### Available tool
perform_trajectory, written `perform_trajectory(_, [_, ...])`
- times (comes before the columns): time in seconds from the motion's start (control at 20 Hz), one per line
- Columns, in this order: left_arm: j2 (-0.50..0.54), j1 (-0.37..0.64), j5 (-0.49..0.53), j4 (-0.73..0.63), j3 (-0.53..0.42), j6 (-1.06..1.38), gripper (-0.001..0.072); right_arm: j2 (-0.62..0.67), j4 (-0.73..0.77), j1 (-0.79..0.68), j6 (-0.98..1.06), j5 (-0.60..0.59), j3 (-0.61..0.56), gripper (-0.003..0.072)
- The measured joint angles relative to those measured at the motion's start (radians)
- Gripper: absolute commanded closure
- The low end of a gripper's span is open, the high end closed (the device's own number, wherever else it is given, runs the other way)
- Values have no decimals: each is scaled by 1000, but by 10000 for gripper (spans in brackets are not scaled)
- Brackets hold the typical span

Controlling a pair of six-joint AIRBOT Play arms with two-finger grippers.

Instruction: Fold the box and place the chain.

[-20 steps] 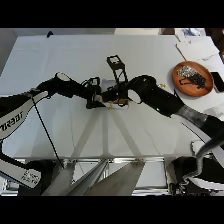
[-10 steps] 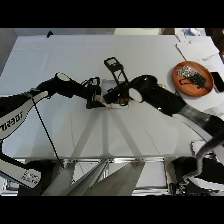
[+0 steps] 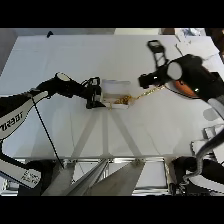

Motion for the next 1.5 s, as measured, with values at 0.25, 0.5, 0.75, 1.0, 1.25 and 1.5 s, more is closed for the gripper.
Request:
perform_trajectory(0.25, [0, 0, 0, 0, 0, 0, 488, -80, 1, -88, 120, 53, -3, -12])
perform_trajectory(0.5, [0, 0, 0, 0, 0, 0, 488, -187, 0, -101, 264, 22, -3, 1])
perform_trajectory(0.75, [0, 0, 0, 0, 0, 0, 488, -270, -5, -87, 362, -56, -2, 65])
perform_trajectory(1.0, [0, 0, 0, 0, 0, 0, 488, -334, -23, -55, 412, -84, -1, 645])
perform_trajectory(1.25, [0, 0, 0, 0, 0, 0, 488, -347, -32, -19, 424, -95, -2, 676])
perform_trajectory(1.5, [0, 0, 0, 0, 0, 0, 488, -268, -54, 44, 359, -122, -2, 676])
